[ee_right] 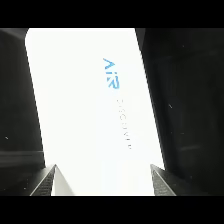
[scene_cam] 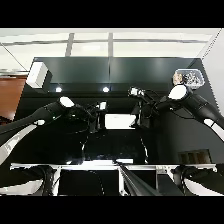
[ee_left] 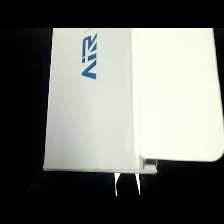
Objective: Fold the box and place the chain.
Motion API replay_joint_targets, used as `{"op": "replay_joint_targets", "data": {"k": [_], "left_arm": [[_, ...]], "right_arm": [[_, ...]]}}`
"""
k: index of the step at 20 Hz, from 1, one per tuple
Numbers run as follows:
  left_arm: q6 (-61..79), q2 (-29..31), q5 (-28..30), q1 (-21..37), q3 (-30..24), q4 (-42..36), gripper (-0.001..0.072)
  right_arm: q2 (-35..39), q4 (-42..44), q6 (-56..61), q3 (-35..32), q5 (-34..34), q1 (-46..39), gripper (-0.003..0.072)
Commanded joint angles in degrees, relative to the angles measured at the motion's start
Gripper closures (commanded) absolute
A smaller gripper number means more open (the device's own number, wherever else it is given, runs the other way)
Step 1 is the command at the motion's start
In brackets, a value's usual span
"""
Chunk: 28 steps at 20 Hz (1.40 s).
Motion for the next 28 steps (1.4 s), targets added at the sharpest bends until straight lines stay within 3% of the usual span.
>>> {"op": "replay_joint_targets", "data": {"k": [1,4,5,6,8,9,10,22,23,28], "left_arm": [[0.0,-0.04,0.0,-0.02,0.04,0.02,0.0242],[0.0,-0.04,0.0,-0.02,0.04,0.02,0.0242],[0.0,-0.04,0.0,-0.02,0.04,0.02,0.0242],[0.0,-0.04,0.0,-0.02,0.04,0.02,0.0242],[0.0,-0.04,0.0,-0.02,0.04,0.02,0.0242],[0.0,-0.04,0.0,-0.02,0.04,0.02,0.0242],[-0.02,-0.04,0.0,-0.02,0.04,0.02,0.0242],[0.0,-0.04,0.0,-0.02,0.04,0.02,0.0242],[0.0,-0.04,0.02,-0.02,0.04,0.0,0.0242],[-0.02,-0.04,0.02,-0.02,0.04,0.02,0.0242]], "right_arm": [[0.04,-1.22,-1.97,-0.11,-1.75,0.68,0.0027],[0.07,-1.38,-1.92,0.31,-1.84,0.68,0.0028],[0.07,-1.09,-1.88,0.44,-1.79,0.68,0.0073],[0.15,-0.98,-1.6,0.46,-1.79,0.68,0.021],[0.22,-0.98,-1.46,0.46,-1.79,0.68,0.0262],[0.26,-0.98,-0.72,0.46,-1.53,0.68,0.0419],[0.28,-0.98,0.07,0.46,-1.25,0.68,0.0491],[0.26,-1.25,1.33,0.42,0.59,0.68,0.0486],[0.26,-1.25,1.33,0.42,0.59,0.68,0.0418],[0.26,-1.25,1.33,0.42,0.57,0.68,0.0408]]}}
